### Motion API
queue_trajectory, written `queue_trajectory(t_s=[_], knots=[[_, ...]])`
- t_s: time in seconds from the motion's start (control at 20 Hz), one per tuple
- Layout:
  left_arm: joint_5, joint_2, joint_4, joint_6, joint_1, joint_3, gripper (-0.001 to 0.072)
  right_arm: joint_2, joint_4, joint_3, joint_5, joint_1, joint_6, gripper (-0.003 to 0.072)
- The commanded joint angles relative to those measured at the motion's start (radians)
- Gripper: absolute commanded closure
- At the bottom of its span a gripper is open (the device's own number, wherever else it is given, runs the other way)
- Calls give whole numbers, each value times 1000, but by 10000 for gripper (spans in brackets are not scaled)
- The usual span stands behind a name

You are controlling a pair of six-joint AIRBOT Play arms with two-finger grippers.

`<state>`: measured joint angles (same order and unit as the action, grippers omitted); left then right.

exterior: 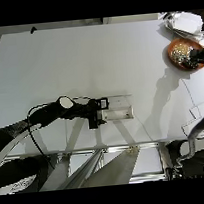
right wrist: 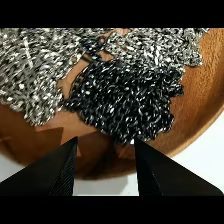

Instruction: Fold the box and place the chain.

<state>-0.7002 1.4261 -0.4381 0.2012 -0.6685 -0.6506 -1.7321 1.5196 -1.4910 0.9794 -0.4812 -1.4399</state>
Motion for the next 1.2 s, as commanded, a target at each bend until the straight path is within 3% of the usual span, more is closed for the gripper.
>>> queue_trajectory(t_s=[0.0,0.45,0.5,0.8,1.15], knots=[[0,0,0,0,0,0,390,-63,5,-11,-30,-7,-48,338],[0,0,0,0,0,0,390,-105,21,-11,-58,-7,-72,562],[0,0,0,0,0,0,390,-105,21,-11,-53,-7,-62,678],[0,0,0,0,0,0,390,-55,15,-11,14,-6,-12,676],[0,0,0,0,0,0,390,286,-139,-11,230,-6,185,676]])
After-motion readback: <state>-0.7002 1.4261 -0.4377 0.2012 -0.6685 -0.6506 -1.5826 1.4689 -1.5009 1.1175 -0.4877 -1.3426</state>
